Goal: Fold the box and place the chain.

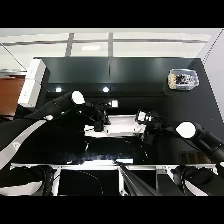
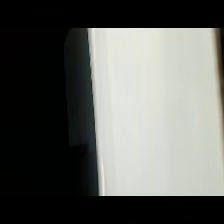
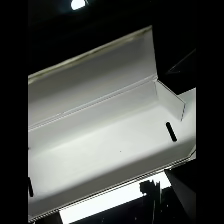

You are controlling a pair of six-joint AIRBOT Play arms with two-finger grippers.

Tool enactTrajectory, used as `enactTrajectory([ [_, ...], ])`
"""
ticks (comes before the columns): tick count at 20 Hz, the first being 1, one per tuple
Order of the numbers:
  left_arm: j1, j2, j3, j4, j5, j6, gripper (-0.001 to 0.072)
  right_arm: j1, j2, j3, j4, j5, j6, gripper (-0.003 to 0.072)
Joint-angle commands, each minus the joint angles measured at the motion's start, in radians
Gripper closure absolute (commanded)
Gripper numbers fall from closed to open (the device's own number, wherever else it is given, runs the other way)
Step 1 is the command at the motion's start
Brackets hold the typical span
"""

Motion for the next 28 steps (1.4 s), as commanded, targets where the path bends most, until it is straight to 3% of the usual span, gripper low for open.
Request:
enactTrajectory([
  [1,-0.003,0.003,0.001,0.016,0.003,0.001,0.0684,-0.029,-0.001,0.001,0.004,0.020,-0.001,-0.0029],
  [11,-0.041,0.012,0.001,0.077,0.047,0.023,0.0684,-0.029,-0.085,0.001,0.230,-0.036,-0.197,-0.0030],
  [16,-0.045,0.012,0.003,0.084,0.051,0.022,0.0684,-0.027,-0.097,0.000,0.236,0.102,-0.224,-0.0029],
  [28,-0.046,0.011,0.003,0.084,0.023,-0.106,0.0682,-0.027,-0.175,-0.013,0.237,0.062,-0.423,-0.0021],
])
